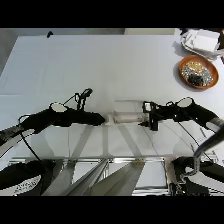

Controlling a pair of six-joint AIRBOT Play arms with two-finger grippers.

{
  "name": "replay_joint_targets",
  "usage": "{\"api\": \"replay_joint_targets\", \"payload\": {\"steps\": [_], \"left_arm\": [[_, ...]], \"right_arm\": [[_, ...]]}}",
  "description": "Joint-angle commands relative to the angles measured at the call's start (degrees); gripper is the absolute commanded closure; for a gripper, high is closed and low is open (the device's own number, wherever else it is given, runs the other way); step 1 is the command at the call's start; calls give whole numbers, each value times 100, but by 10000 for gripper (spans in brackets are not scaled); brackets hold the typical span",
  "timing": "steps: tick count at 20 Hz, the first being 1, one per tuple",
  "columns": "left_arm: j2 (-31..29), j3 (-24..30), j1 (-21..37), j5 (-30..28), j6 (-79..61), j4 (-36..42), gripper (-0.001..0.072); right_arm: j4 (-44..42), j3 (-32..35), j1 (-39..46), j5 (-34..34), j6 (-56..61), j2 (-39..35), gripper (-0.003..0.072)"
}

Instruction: Fold the box and place the chain.

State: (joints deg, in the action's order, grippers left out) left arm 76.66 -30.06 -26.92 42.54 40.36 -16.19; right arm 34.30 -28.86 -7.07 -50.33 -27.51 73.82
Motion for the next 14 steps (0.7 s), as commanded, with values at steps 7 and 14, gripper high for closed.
{"api": "replay_joint_targets", "payload": {"steps": [7,14], "left_arm": [[-13,-662,-33,566,-540,496,594],[-7,-675,-284,610,313,-420,371]], "right_arm": [[0,-4,0,0,2,-2,365],[-2,-4,0,0,2,-2,365]]}}
